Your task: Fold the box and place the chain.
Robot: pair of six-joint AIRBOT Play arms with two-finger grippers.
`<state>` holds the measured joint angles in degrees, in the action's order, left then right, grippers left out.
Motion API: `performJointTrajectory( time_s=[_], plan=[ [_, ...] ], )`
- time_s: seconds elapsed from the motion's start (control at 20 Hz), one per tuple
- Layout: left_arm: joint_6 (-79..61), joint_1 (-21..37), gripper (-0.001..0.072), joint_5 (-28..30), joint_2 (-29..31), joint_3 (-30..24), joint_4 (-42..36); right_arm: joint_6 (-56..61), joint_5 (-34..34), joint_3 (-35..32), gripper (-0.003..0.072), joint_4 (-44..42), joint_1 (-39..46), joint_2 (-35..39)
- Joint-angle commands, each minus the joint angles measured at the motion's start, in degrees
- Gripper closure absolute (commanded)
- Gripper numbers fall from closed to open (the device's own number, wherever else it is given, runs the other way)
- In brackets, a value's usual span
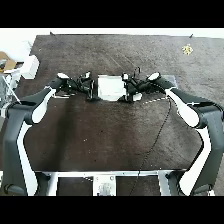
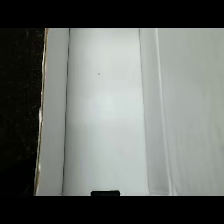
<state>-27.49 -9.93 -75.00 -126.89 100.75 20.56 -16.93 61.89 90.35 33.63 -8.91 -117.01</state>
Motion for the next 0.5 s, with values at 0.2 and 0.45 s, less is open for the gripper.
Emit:
performJointTrajectory(
  time_s=[0.2, 0.45],
  plan=[
    [-0.07, -0.96, -0.0002, 1.92, -0.39, 0.00, 0.22, 0.02, 0.02, 0.00, 0.0258, 0.02, -0.07, -0.04],
    [-0.09, -0.96, -0.0002, 2.99, -0.74, 0.02, 0.15, 0.02, 0.02, 0.00, 0.0258, 0.02, -0.07, -0.04]
  ],
)
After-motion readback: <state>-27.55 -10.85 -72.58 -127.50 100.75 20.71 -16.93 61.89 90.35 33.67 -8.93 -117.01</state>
